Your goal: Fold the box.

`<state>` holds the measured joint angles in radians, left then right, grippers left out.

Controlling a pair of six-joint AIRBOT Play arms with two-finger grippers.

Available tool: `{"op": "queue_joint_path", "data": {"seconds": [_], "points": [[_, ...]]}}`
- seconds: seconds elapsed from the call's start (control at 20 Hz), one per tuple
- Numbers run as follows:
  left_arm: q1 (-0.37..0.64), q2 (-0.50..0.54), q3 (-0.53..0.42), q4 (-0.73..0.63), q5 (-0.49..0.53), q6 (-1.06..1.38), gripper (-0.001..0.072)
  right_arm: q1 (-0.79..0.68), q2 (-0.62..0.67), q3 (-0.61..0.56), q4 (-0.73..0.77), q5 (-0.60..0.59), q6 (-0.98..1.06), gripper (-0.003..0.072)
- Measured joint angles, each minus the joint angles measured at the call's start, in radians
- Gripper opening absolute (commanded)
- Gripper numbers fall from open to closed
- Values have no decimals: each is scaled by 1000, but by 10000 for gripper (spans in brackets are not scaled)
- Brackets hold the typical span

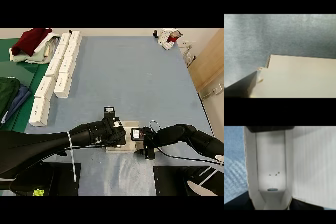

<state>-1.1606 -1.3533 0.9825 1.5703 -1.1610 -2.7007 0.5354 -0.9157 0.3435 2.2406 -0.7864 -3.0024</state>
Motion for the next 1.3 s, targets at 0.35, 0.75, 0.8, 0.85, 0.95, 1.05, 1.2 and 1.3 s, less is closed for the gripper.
{"op": "queue_joint_path", "data": {"seconds": [0.35, 0.75, 0.8, 0.85, 0.95, 1.05, 1.2, 1.3], "points": [[0, 79, 30, -2, -57, 13, 408, 0, 0, 0, 0, 0, 0, 510], [-37, 325, 47, 63, -249, 213, 14, 0, 0, 0, 0, 0, 0, 510], [-36, 337, 42, 74, -240, 261, 14, 0, 0, 0, 0, 0, 0, 510], [-31, 346, 35, 77, -224, 311, 14, 0, 0, 0, 0, 0, 0, 510], [-18, 356, 20, 85, -189, 407, 13, 0, 0, 0, 0, 0, 0, 510], [-5, 364, -3, 94, -162, 523, 12, 0, 0, 0, 0, 0, 0, 510], [68, 424, -85, 37, -93, 783, 14, 0, 0, 0, 0, 0, 0, 510], [145, 492, -171, -57, -23, 1052, 125, 0, 0, 0, 0, 0, 0, 510]]}}
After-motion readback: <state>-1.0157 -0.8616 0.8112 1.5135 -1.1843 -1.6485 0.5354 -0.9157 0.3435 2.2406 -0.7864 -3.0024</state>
